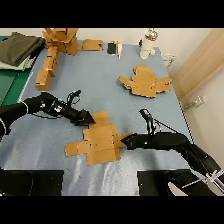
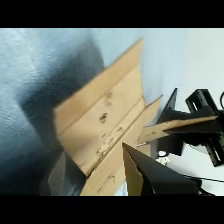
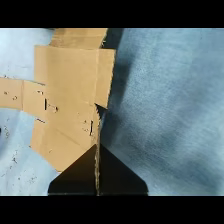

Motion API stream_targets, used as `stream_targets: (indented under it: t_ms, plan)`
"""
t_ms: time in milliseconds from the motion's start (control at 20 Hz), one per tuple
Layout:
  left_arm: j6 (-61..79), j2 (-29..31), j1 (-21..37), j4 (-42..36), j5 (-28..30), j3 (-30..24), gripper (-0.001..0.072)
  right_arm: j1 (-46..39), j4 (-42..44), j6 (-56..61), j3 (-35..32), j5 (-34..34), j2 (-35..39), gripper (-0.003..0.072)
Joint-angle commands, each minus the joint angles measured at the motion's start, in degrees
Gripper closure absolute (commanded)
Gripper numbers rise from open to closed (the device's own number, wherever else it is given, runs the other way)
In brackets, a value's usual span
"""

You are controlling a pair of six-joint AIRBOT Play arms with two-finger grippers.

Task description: Fold the box.

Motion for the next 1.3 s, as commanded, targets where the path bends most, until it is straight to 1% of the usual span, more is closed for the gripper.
stream_targets:
  t_ms: [0,150,250,350,650,700,750,800,850,900,1050,1250]
  plan:
    - [4.04,-0.46,0.09,-3.58,-4.42,-0.02,0.0186,0.04,-0.33,0.55,-0.02,-0.04,-1.53,0.0685]
    - [6.27,-0.46,0.76,-3.65,-10.60,-0.04,0.0187,0.07,-0.33,0.55,0.00,0.00,-3.34,0.0685]
    - [6.60,-0.46,0.94,-2.80,-13.20,-0.22,0.0187,0.07,-0.35,0.55,0.00,0.42,-3.63,0.0685]
    - [6.25,-0.46,0.90,-0.79,-13.62,-0.33,0.0188,0.07,-0.33,0.55,0.02,1.46,-3.63,0.0685]
    - [7.52,-0.46,1.22,-0.57,-13.88,-0.46,0.0188,0.07,-0.55,0.52,0.02,1.97,-3.63,0.0685]
    - [7.74,-0.48,1.11,-0.59,-13.38,-0.59,0.0216,0.07,-0.52,0.55,0.00,1.99,-3.63,0.0685]
    - [8.15,-0.52,0.85,-0.59,-12.44,-0.68,0.0417,0.07,-0.52,0.55,0.02,1.99,-3.63,0.0685]
    - [9.18,-0.59,0.39,-0.92,-11.47,-0.74,0.0481,0.07,-0.55,0.55,0.00,1.99,-3.65,0.0685]
    - [9.53,-0.66,0.00,-1.57,-10.62,-0.74,0.0481,0.07,-0.52,0.55,0.02,1.97,-3.63,0.0685]
    - [10.43,-0.66,-0.31,-2.16,-9.90,-0.74,0.0464,0.07,-0.55,0.57,0.02,1.95,-3.65,0.0685]
    - [10.86,-0.87,-0.59,-3.72,-8.13,-0.74,0.0464,0.07,-0.52,0.68,0.00,1.95,-3.65,0.0685]
    - [11.10,-1.53,-0.66,-3.76,-7.82,-0.74,0.0465,0.07,-0.55,0.68,0.00,1.95,-3.65,0.0685]
